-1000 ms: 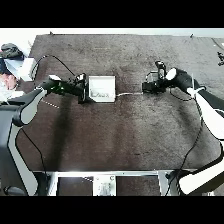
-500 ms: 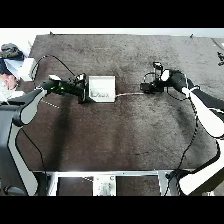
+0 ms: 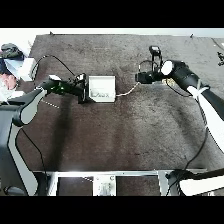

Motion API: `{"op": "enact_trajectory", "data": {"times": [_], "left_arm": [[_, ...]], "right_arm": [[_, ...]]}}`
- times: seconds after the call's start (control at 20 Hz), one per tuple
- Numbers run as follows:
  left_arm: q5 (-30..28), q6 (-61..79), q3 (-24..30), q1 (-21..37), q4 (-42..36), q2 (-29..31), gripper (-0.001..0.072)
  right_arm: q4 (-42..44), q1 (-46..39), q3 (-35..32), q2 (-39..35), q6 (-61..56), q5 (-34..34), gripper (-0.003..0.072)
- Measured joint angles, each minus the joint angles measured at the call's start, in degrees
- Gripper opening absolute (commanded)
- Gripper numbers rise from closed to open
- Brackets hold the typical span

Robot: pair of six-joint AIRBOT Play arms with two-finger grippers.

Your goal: Fold the box and place the chain.

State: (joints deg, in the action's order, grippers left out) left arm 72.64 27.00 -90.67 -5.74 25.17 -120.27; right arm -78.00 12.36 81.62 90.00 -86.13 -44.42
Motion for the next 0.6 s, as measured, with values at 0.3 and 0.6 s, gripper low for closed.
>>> {"op": "enact_trajectory", "data": {"times": [0.3,0.6], "left_arm": [[0.0,0.0,0.0,0.0,0.0,0.0,0.0462],[0.0,0.0,0.0,0.0,0.0,0.0,0.0462]], "right_arm": [[0.1,4.9,0.7,-8.2,2.0,3.1,0.0017],[0.2,11.8,3.9,-10.2,3.3,7.1,0.0017]]}}
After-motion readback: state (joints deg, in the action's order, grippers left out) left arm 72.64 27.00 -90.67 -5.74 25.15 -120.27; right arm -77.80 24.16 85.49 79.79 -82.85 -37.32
